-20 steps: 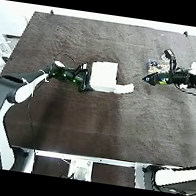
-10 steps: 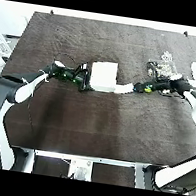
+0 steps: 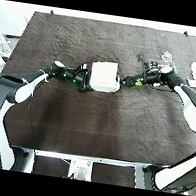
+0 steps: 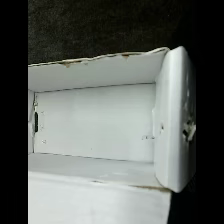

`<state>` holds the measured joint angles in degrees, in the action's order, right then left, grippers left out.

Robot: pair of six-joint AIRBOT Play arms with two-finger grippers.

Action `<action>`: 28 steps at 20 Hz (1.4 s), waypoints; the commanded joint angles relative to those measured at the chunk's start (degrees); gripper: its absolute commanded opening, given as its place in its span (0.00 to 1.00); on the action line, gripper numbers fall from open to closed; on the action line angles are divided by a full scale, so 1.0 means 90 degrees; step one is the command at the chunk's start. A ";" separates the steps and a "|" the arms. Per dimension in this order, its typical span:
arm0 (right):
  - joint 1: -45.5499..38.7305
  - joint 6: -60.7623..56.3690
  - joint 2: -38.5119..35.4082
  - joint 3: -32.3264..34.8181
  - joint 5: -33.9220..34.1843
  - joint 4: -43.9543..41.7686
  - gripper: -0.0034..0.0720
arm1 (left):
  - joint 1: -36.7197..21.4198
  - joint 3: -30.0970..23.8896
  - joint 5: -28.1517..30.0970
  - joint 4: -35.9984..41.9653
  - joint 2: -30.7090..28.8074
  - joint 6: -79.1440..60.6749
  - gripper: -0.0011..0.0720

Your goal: Fold the box and place the chain.

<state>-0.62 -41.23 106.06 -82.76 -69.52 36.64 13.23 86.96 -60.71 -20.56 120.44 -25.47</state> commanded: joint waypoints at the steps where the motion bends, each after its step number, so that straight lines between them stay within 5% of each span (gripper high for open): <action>1: 0.0007 -0.0238 -0.0005 -0.0342 -0.0665 -0.0046 0.06 | 0.0002 0.0002 0.0002 -0.0002 -0.0005 -0.0002 0.43; 2: 0.0007 -0.0238 -0.0005 -0.0359 -0.0678 -0.0051 0.06 | 0.0002 0.0002 0.0002 -0.0002 -0.0005 -0.0002 0.43; 4: 0.0010 -0.0236 -0.0002 -0.0355 -0.0678 -0.0049 0.21 | 0.0002 0.0002 0.0002 -0.0002 -0.0005 -0.0002 0.43; 7: 0.0039 -0.0236 -0.0002 -0.0355 -0.0668 -0.0049 0.25 | 0.0002 0.0002 0.0002 -0.0002 -0.0005 -0.0002 0.43; 10: 0.0097 -0.0233 0.0000 -0.0355 -0.0665 -0.0041 0.47 | 0.0002 0.0002 0.0002 -0.0002 -0.0005 -0.0002 0.43; 15: 0.0148 -0.0236 0.0000 -0.0355 -0.0665 0.0051 0.50 | 0.0002 0.0002 0.0002 -0.0002 -0.0005 -0.0002 0.43; 17: 0.0185 -0.0257 0.0000 -0.0355 -0.0663 0.0053 0.64 | 0.0002 0.0002 0.0002 -0.0002 -0.0005 -0.0005 0.43; 28: 0.0607 -0.0823 -0.0002 -0.0393 -0.0318 0.0588 0.73 | 0.0002 0.0002 0.0000 -0.0002 -0.0005 -0.0002 0.43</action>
<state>3.92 -46.33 106.04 -86.06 -73.67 40.29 13.23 86.96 -60.71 -20.56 120.44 -25.50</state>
